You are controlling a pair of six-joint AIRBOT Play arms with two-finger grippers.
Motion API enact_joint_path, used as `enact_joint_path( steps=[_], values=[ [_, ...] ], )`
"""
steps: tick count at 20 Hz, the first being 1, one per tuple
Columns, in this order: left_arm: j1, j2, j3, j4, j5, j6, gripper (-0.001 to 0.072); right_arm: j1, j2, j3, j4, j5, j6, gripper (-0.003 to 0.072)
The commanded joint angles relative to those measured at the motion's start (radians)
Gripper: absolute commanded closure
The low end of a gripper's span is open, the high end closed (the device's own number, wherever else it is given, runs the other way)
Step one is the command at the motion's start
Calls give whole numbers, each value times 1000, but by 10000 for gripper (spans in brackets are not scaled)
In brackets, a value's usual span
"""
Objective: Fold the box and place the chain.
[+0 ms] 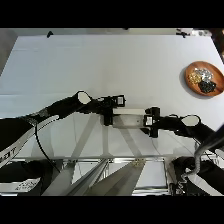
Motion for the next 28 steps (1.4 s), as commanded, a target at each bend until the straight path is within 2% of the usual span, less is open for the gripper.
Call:
enact_joint_path(
  steps=[1,9,20,28],
  values=[
    [1,0,0,0,2,-2,696,1,-13,-1,31,3,-8,76],
    [1,0,0,-1,2,-2,696,1,-50,0,34,4,-17,99],
    [1,0,0,-1,2,-2,696,1,-97,2,142,13,-94,109],
    [0,0,0,-1,2,-2,696,1,-97,8,185,66,-83,78]
  ],
)
